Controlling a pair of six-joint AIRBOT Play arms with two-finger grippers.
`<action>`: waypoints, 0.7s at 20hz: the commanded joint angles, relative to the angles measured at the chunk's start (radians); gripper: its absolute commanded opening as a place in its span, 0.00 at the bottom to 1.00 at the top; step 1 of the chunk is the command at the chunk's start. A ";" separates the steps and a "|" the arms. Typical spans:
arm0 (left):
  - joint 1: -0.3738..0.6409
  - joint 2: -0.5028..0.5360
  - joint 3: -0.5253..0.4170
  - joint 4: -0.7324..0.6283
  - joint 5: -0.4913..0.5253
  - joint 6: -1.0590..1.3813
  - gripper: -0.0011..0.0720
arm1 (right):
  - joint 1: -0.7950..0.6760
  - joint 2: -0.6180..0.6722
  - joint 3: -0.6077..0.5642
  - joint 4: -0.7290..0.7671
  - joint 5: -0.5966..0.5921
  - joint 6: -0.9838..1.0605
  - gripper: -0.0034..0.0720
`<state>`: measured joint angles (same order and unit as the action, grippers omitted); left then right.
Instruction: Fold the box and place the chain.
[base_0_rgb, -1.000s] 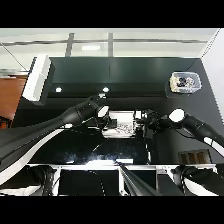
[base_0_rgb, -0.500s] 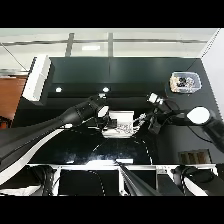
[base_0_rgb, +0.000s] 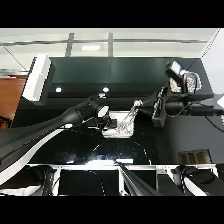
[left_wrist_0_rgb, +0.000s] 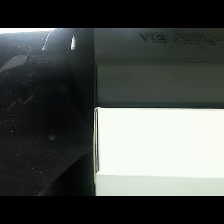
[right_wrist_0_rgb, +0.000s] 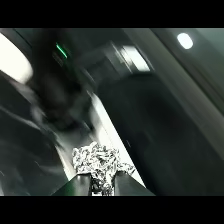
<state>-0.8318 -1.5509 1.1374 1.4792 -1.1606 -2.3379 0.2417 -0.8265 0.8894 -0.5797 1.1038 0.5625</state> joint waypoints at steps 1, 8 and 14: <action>0.000 0.000 0.001 0.000 0.000 0.000 0.06 | -0.001 0.003 0.066 0.134 0.035 0.019 0.06; 0.000 0.000 0.001 0.000 0.000 0.000 0.06 | 0.006 -0.018 0.064 0.098 0.056 0.116 0.07; 0.001 0.000 0.001 0.001 0.000 0.000 0.06 | 0.053 -0.094 -0.072 0.062 0.010 0.138 0.07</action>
<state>-0.8318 -1.5513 1.1374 1.4792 -1.1606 -2.3383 0.2756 -0.8852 0.8738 -0.4980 1.1385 0.6827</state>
